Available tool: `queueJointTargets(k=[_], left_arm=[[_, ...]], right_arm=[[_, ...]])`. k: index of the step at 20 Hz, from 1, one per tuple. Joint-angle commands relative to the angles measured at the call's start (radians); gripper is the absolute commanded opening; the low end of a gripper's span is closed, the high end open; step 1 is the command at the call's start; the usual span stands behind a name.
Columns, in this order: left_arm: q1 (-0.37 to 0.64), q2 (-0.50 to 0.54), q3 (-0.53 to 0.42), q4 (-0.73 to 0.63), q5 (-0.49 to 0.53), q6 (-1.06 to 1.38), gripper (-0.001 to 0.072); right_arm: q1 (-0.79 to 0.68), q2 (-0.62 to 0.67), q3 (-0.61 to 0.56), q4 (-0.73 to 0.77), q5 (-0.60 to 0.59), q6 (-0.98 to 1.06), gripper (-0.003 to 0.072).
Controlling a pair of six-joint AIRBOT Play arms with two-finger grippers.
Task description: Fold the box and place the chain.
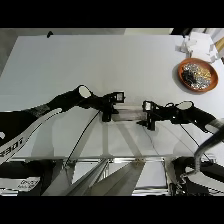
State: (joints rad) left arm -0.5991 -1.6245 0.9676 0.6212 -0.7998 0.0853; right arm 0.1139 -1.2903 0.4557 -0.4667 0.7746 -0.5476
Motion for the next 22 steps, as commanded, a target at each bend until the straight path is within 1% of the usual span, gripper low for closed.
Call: queueJointTargets(k=[1, 12, 16, 18, 19, 20, 21, 22], left_arm=[[0.0, 0.001, 0.0, 0.0, -0.001, 0.0, 0.001], [0.0, 0.001, 0.0, 0.0, -0.001, 0.0, 0.001], [0.0, 0.001, 0.0, 0.0, -0.029, 0.0, 0.001], [-0.002, 0.001, 0.0, -0.006, -0.021, -0.001, 0.0018], [-0.001, 0.001, 0.0, -0.005, -0.024, -0.001, 0.0113], [0.003, 0.002, 0.0, -0.006, -0.023, -0.005, 0.028], [0.005, 0.004, 0.0, -0.006, -0.02, -0.01, 0.0365], [0.008, 0.011, 0.0, -0.005, -0.023, -0.029, 0.0394]], right_arm=[[0.0, 0.0, 0.001, 0.0, -0.002, 0.0, 0.0414], [0.0, 0.0, 0.001, 0.0, -0.002, 0.0, 0.0413], [0.0, 0.0, 0.001, 0.0, -0.002, 0.0, 0.0413], [0.0, 0.0, 0.001, 0.0, -0.002, 0.0, 0.0413], [0.0, 0.0, 0.001, 0.0, -0.002, 0.0, 0.0413], [0.0, 0.0, 0.001, 0.0, -0.002, 0.0, 0.0413], [0.0, 0.0, 0.001, 0.0, -0.002, 0.0, 0.0413], [0.0, 0.0, 0.001, 0.0, -0.001, 0.0, 0.0413]])
